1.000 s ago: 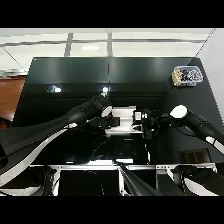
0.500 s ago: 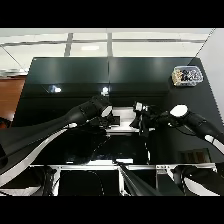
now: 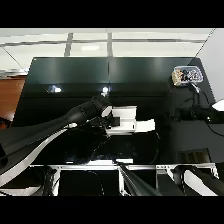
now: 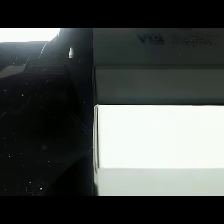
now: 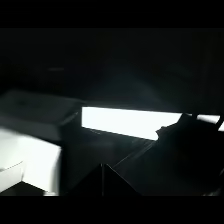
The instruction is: Fold the box and place the chain.
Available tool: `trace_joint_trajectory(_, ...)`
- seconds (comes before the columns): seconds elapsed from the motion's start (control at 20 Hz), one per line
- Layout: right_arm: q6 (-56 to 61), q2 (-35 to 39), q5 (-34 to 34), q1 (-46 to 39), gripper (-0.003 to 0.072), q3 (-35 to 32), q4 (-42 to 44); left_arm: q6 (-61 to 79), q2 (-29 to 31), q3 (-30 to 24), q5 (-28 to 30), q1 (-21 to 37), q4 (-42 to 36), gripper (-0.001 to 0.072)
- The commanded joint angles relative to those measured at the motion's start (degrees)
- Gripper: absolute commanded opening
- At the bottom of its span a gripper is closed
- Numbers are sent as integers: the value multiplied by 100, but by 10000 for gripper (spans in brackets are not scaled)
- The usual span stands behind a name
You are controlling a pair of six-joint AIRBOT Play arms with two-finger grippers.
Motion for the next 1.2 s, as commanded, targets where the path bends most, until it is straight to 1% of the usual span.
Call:
trace_joint_trajectory(0.0, 748, -581, 437, -315, 13, -348, 214, 0, 0, 2, 9, 2, 2, 27)
trace_joint_trajectory(0.1, 374, -1043, 623, 369, 14, -348, 793, 0, 0, 2, 31, 2, 2, 27)
trace_joint_trajectory(0.2, 173, -1211, 332, 1023, 14, -326, 1167, 0, 0, 2, 28, 2, 0, 27)
trace_joint_trajectory(0.25, 151, -1213, 164, 1287, 14, -275, 1204, 0, 0, 2, 35, 2, 2, 27)
trace_joint_trajectory(0.3, 151, -1213, 166, 1438, 15, -177, 1174, 0, 0, 2, 52, 2, 2, 27)
trace_joint_trajectory(0.4, 149, -1213, 470, 1530, 21, 81, 1180, 0, 0, 2, 48, 2, 2, 27)
trace_joint_trajectory(0.45, 149, -1213, 638, 1528, 199, 192, 1182, 0, 0, 2, 46, 2, 0, 27)
trace_joint_trajectory(0.5, 109, -1213, 835, 1528, 450, 297, 1185, 0, 0, 2, 48, 2, 2, 27)
trace_joint_trajectory(0.6, -68, -1213, 1178, 1530, 460, 452, 1272, 0, 0, 2, 48, 2, 2, 27)
trace_joint_trajectory(0.7, -109, -1213, 1314, 1541, 459, 490, 1523, 0, 0, 2, 48, 2, 2, 27)
trace_joint_trajectory(0.8, -136, -1213, 1327, 1639, 459, 514, 1700, 0, 0, 2, 48, 2, 2, 27)
trace_joint_trajectory(0.95, -127, -1213, 1268, 1974, 457, 623, 1709, 0, 0, 2, 46, 2, 0, 27)
trace_joint_trajectory(1.1, 48, -1213, 1084, 2304, 348, 800, 1648, 0, 0, 2, 46, 2, 0, 27)
trace_joint_trajectory(1.15, 173, -1213, 1012, 2396, 348, 844, 1528, 0, 0, 2, 46, 2, 0, 27)
